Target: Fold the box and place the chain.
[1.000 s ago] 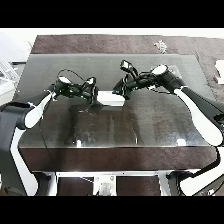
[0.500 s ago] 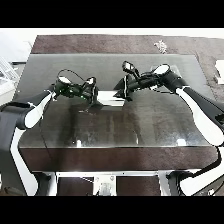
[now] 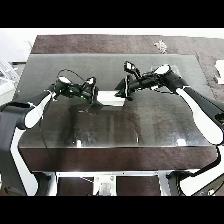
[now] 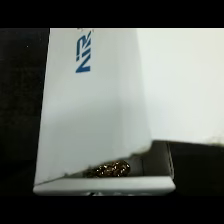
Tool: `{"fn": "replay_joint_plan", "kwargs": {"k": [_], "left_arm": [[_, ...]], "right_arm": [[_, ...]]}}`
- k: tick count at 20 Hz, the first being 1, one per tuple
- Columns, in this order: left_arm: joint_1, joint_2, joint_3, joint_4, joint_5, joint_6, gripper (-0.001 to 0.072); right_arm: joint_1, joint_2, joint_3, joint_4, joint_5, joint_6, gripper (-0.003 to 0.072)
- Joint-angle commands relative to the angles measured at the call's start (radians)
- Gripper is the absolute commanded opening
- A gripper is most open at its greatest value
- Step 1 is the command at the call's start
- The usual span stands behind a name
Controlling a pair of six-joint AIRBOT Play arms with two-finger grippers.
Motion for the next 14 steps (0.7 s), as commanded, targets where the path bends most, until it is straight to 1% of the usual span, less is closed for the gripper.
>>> {"fn": "replay_joint_plan", "kwargs": {"k": [1,6,8,10,14], "left_arm": [[0.0,0.001,0.001,0.0,0.0,0.0,0.0484],[0.0,0.001,0.001,0.0,0.0,0.0,0.0485],[0.0,0.001,0.001,0.001,0.0,0.0,0.0485],[0.0,0.001,0.001,0.001,0.0,0.0,0.0485],[0.0,0.001,0.001,0.001,0.0,0.0,0.0485]], "right_arm": [[0.0,-0.001,0.0,0.003,-0.002,-0.003,0.0386],[-0.001,0.0,-0.001,0.0,0.002,-0.018,0.0386],[-0.001,0.008,-0.016,-0.008,0.025,-0.017,0.0385],[-0.001,0.021,-0.042,-0.006,0.023,-0.034,0.0386],[-0.001,0.022,-0.051,0.012,0.021,-0.055,0.0386]]}}
